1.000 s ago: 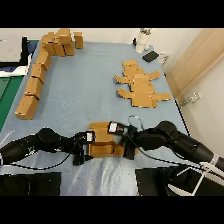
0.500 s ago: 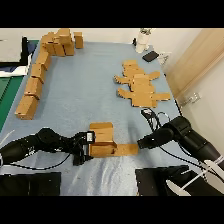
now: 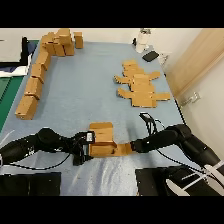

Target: Fold the box.

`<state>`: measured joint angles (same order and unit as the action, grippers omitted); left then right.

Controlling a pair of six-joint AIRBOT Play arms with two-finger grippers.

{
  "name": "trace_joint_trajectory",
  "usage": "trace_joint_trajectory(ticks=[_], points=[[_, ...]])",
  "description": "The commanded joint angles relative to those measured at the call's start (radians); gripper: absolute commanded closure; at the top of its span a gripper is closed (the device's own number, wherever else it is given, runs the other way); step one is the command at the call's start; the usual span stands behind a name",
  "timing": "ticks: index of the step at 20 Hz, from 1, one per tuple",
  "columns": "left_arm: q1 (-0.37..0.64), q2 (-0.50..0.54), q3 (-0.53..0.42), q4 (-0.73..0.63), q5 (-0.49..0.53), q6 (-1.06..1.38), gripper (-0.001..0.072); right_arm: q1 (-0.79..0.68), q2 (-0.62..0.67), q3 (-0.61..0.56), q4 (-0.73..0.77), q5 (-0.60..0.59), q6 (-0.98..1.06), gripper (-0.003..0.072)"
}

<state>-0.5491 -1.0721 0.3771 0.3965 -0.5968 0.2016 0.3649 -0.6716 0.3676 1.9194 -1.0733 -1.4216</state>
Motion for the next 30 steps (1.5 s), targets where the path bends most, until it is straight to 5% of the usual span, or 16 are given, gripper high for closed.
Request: trace_joint_trajectory(ticks=[1, 13, 24, 26, 29, 30], points=[[0.000, 0.000, 0.000, 0.000, 0.000, 0.000, 0.0187, -0.001, 0.077, -0.002, 0.097, -0.011, -0.011, 0.0684], [0.000, 0.000, 0.000, 0.000, 0.000, 0.000, 0.0187, -0.001, -0.171, -0.032, 0.154, 0.113, -0.160, 0.0684], [0.000, 0.000, 0.000, 0.000, 0.000, 0.000, 0.0187, 0.005, -0.081, -0.022, 0.316, 0.098, -0.230, 0.0681], [0.000, 0.000, 0.000, 0.000, 0.000, 0.000, 0.0187, 0.005, -0.081, -0.015, 0.335, 0.098, -0.240, 0.0531], [0.000, 0.000, 0.000, 0.000, 0.000, 0.000, 0.0186, 0.005, -0.082, 0.027, 0.333, 0.096, -0.240, 0.0447], [0.000, 0.000, 0.000, 0.000, 0.000, 0.000, 0.0187, 0.005, -0.082, 0.039, 0.334, 0.095, -0.239, 0.0290]])
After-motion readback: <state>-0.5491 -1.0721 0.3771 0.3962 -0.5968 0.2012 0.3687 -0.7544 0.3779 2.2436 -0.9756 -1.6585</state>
